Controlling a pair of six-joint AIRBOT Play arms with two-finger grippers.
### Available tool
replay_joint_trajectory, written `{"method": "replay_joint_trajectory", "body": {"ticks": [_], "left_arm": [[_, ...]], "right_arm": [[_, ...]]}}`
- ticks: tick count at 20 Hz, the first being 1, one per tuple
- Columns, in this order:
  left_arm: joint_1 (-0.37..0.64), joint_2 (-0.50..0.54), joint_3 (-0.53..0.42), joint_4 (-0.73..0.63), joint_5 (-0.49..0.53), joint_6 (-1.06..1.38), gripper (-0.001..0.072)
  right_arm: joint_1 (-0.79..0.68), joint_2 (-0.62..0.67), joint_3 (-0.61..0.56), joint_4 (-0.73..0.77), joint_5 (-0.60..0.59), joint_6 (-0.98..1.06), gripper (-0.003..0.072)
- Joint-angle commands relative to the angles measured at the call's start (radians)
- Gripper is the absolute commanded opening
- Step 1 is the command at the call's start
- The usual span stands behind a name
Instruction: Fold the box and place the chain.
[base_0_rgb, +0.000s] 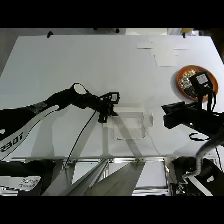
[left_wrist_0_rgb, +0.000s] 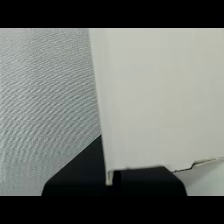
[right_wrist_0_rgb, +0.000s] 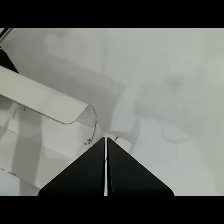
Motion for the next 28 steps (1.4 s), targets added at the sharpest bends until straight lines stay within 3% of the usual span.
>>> {"method": "replay_joint_trajectory", "body": {"ticks": [1,3,7,9,10,12,13,14,15,16,21,28], "left_arm": [[0.001,0.001,0.000,0.000,0.001,0.000,0.0010],[0.001,0.001,0.000,0.000,0.001,0.000,0.0010],[0.001,0.001,0.000,0.000,0.001,0.000,0.0010],[0.001,0.001,0.000,0.000,0.001,0.000,0.0010],[0.001,0.001,0.000,0.000,0.001,0.000,0.0010],[0.001,0.001,0.000,0.000,0.000,0.000,0.0009],[0.001,0.001,0.000,0.000,0.000,0.000,0.0010],[0.001,0.001,0.000,0.000,0.001,0.000,0.0010],[0.001,0.001,0.000,0.000,0.000,0.000,0.0010],[0.001,0.001,0.000,0.000,-0.003,0.000,0.0010],[0.001,0.001,0.000,0.000,-0.002,0.000,0.0010],[0.001,0.001,0.000,0.000,-0.003,0.000,0.0010]], "right_arm": [[0.001,0.001,-0.001,0.211,0.047,-0.281,0.0016],[0.001,0.000,-0.006,0.369,0.121,-0.563,0.0017],[0.001,-0.032,-0.110,0.366,0.140,-0.727,0.0016],[0.001,-0.093,-0.174,0.390,0.122,-0.942,0.0021],[0.003,-0.131,-0.190,0.385,0.121,-1.050,0.0079],[0.020,-0.215,-0.195,0.341,0.105,-1.182,0.0329],[0.019,-0.254,-0.197,0.333,0.081,-1.196,0.0543],[0.012,-0.281,-0.198,0.311,0.051,-1.193,0.0623],[0.010,-0.299,-0.203,0.288,0.013,-1.192,0.0627],[0.011,-0.302,-0.212,0.288,-0.033,-1.192,0.0702],[0.141,-0.244,-0.311,0.262,-0.270,-1.221,0.0699],[0.201,-0.203,-0.425,0.252,-0.353,-1.221,0.0698]]}}
